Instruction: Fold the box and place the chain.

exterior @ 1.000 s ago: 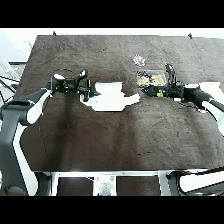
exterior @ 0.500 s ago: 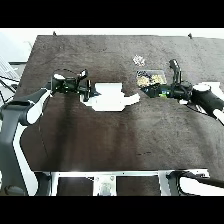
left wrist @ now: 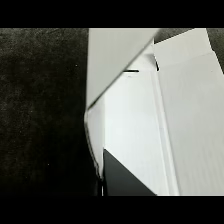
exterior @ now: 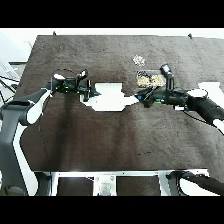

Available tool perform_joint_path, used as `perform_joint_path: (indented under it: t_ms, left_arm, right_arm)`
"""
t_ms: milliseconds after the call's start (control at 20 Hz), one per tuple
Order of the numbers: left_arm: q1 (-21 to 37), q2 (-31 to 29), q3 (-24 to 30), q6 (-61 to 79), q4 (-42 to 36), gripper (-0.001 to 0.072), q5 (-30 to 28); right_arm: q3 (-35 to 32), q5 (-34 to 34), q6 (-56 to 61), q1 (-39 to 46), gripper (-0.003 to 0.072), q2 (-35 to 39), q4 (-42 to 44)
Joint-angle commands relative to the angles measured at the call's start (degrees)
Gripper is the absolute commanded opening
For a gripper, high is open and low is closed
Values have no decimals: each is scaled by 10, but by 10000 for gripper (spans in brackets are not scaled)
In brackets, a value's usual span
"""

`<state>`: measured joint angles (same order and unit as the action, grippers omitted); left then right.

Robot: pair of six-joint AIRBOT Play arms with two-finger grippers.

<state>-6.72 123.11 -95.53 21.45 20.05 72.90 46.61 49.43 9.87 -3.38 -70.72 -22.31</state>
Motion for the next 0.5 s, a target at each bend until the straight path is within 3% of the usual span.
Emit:
perform_joint_path:
  t_ms: [0, 250, 450]
  left_arm:
    - [0, 0, 0, 0, 0, 19, -1]
    - [0, 0, 0, 0, 0, 19, -1]
    - [0, 0, 0, 0, 0, 19, -1]
  right_arm:
    - [-7, -63, -31, -64, 551, -1, -83]
    - [-19, -169, -177, -154, 572, -49, -97]
    - [-17, -178, -231, -166, 572, -99, -97]
